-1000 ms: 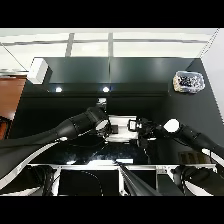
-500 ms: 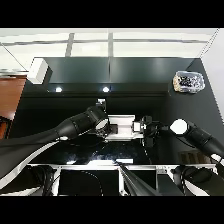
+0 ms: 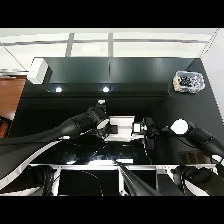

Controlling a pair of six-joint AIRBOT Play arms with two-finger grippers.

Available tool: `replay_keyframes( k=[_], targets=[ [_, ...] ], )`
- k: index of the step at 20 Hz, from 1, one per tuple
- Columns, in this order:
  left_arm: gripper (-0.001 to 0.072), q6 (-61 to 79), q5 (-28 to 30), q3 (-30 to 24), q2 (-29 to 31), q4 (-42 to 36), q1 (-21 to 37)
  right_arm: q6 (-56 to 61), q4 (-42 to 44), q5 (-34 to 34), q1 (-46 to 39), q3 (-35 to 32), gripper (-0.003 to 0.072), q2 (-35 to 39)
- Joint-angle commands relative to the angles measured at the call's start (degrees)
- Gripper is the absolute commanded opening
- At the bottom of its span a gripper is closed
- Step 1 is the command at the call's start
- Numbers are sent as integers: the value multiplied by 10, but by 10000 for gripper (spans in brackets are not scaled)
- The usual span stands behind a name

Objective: Fold the box and place the chain.

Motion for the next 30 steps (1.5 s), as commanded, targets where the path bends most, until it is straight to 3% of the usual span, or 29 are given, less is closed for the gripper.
replay_keyframes(
  k=[1, 2, 8, 20, 21, 22, 23, 24, 25, 26, 27, 29, 30],
  targets=[
    [28, 0, 2, 0, -1, -2, 0, -2, 12, -25, 12, -3, 152, -11],
    [28, 0, 2, 0, -1, -2, 0, -2, 17, -28, 16, -3, 72, -14],
    [28, 0, 2, 0, -1, -2, 0, 1, 128, -61, 25, -3, 73, -41],
    [28, -1, 2, 0, -1, -2, 0, 3, 142, -50, 25, -3, 74, -53],
    [28, -1, 2, 0, -1, -2, 0, 7, 144, -51, 25, -3, 199, -53],
    [28, -1, 2, 0, -1, -2, 0, 9, 150, -56, 25, -3, 444, -53],
    [28, -1, 2, 0, -1, -2, 0, 9, 151, -58, 25, -3, 433, -53],
    [28, -1, 2, 0, -1, -2, 0, 9, 151, -59, 24, -3, 244, -53],
    [28, -1, 2, 0, -1, -2, 0, 9, 151, -59, 24, -3, 212, -53],
    [28, -1, 2, 0, -1, -2, 0, 9, 156, -59, 25, -3, 356, -53],
    [28, -1, 2, 0, -1, -2, 0, 9, 157, -59, 24, -3, 373, -53],
    [28, -1, 2, 0, -1, -2, 0, 20, 156, -60, 24, -3, 64, -51],
    [28, -1, 2, 0, -1, -2, 0, 57, 151, -61, 21, -1, 8, -44]
  ],
)
